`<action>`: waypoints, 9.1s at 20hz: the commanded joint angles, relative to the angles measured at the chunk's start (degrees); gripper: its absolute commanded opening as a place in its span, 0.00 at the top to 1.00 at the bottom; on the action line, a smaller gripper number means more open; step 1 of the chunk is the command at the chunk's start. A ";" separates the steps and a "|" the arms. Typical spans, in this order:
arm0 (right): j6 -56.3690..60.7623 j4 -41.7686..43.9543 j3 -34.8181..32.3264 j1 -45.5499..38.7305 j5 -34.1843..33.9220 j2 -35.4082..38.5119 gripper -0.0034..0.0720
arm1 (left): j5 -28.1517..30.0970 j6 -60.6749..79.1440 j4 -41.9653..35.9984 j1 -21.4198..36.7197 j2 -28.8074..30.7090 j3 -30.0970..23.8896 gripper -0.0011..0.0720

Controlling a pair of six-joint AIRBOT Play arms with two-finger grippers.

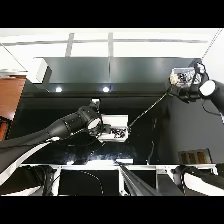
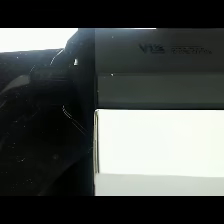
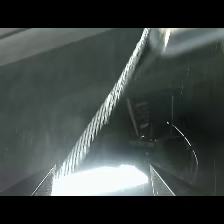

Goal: Fold the box and place the chain.

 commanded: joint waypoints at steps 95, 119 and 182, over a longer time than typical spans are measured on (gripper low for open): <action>-110.49 45.38 -30.14 28.50 0.33 10.47 0.02 | 0.00 0.02 0.02 0.02 0.00 0.00 0.94; -104.65 39.23 -29.49 32.37 -3.43 9.31 0.51 | 0.04 0.02 0.02 0.02 0.00 0.00 0.94; -66.40 27.10 -26.53 20.06 13.27 21.49 0.02 | 0.11 0.02 0.02 0.02 -0.02 0.00 0.94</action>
